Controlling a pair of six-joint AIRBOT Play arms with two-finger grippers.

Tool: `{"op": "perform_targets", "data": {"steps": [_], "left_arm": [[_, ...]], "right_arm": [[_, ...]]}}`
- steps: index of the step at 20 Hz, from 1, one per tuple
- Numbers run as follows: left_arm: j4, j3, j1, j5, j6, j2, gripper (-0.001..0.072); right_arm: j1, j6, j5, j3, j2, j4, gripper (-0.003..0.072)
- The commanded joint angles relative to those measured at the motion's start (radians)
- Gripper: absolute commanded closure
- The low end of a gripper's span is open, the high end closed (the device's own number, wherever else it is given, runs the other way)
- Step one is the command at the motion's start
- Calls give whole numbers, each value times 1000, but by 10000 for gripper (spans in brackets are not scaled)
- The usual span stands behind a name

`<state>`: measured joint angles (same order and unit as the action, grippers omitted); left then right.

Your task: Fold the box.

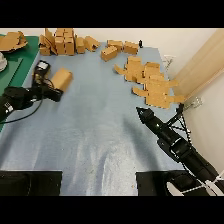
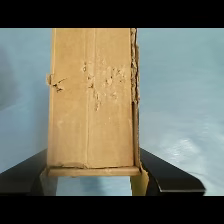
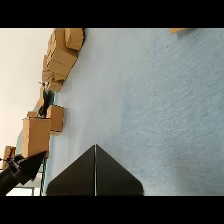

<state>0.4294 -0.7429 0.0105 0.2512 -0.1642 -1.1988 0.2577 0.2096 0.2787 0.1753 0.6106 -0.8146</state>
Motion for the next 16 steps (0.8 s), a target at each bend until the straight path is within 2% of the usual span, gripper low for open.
{"op": "perform_targets", "data": {"steps": [1,3,7,10,13,16], "left_arm": [[0,-61,-113,-38,-23,-129,188],[-3,-133,-114,-37,-49,-214,188],[-3,-338,-114,-31,-150,-381,188],[-2,-478,-114,47,-177,-474,188],[-2,-552,-114,54,-204,-533,189],[-2,-579,-114,43,-204,-575,189]], "right_arm": [[0,0,0,1,-1,0,684],[0,0,0,1,-1,0,684],[0,0,0,1,-1,0,685],[0,0,0,1,-1,0,684],[0,0,-1,1,-1,0,684],[0,0,-1,1,-1,0,684]]}}
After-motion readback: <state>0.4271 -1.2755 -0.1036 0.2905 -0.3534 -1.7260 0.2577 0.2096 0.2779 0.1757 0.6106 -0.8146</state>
